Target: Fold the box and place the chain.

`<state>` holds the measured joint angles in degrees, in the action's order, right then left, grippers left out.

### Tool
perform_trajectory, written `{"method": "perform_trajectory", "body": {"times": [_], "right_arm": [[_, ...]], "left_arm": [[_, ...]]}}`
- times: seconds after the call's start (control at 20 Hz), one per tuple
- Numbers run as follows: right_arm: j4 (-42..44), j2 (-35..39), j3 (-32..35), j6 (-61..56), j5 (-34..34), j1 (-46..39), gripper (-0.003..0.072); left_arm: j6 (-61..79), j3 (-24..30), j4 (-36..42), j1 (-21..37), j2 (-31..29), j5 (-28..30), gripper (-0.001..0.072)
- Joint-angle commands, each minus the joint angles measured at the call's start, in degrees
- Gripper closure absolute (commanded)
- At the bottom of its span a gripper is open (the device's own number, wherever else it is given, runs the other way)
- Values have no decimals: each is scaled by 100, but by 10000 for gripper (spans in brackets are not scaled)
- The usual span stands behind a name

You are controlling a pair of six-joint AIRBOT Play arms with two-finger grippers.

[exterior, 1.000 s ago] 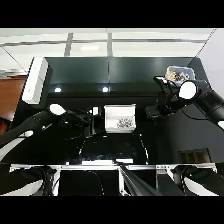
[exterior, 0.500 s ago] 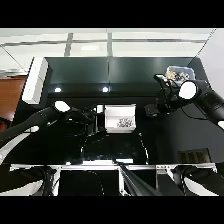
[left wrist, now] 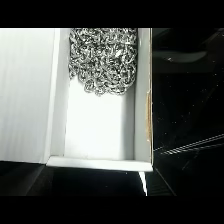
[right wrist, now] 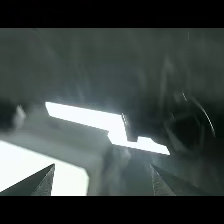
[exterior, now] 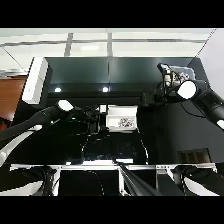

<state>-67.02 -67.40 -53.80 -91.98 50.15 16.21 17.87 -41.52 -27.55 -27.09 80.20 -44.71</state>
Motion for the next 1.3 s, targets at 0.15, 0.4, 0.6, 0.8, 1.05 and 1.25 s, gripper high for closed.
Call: {"method": "perform_trajectory", "body": {"times": [0.15, 0.4, 0.6, 0.8, 1.05, 1.25], "right_arm": [[2210, -496, 2, 2564, -142, 48, -2], [2356, -319, -103, 6019, 916, 48, -2], [2256, -332, 2, 6850, 1517, 48, -2], [2238, -348, 374, 7379, 1220, 151, -2], [2238, -350, 407, 7696, 1102, 358, -2], [2135, -348, 407, 7726, 1040, 380, 0]], "left_arm": [[-9, -9, -4, -4, 4, 17, 340], [-13, -9, -4, -4, 4, 22, 341], [-13, -9, -4, -4, 4, 24, 340], [-11, -9, -7, -4, 4, 22, 336], [-11, -9, -7, -4, 7, 24, 336], [-13, -9, -7, -4, 7, 24, 336]]}}
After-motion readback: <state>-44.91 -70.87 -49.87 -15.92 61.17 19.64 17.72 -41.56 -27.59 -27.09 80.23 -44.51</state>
